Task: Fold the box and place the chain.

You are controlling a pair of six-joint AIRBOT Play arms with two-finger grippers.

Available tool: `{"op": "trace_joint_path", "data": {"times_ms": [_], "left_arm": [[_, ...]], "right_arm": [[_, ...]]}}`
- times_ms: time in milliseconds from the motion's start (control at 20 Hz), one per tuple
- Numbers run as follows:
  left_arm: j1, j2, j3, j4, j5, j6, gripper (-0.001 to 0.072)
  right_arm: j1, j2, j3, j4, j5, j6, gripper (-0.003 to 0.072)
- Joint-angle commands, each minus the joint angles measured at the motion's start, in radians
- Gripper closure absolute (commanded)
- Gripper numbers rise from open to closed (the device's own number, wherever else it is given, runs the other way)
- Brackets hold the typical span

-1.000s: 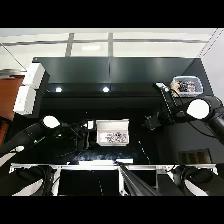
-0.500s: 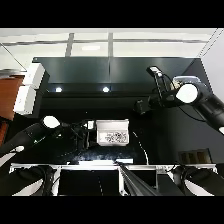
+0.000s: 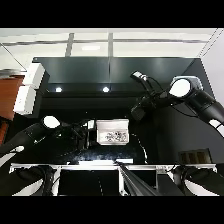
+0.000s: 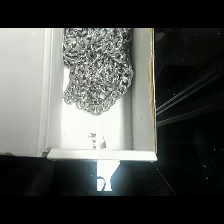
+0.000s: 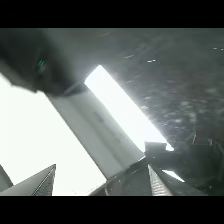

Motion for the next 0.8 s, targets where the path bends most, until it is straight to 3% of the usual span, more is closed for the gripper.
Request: {"op": "trace_joint_path", "data": {"times_ms": [0,750], "left_arm": [[0.000,-0.001,0.000,0.002,0.003,0.001,0.0360],[0.000,-0.001,0.000,0.002,0.003,0.000,0.0360]], "right_arm": [[0.006,-0.004,0.001,0.029,0.081,-0.167,-0.0019],[0.116,-0.010,-0.032,-0.021,0.198,-0.192,-0.0013]]}}
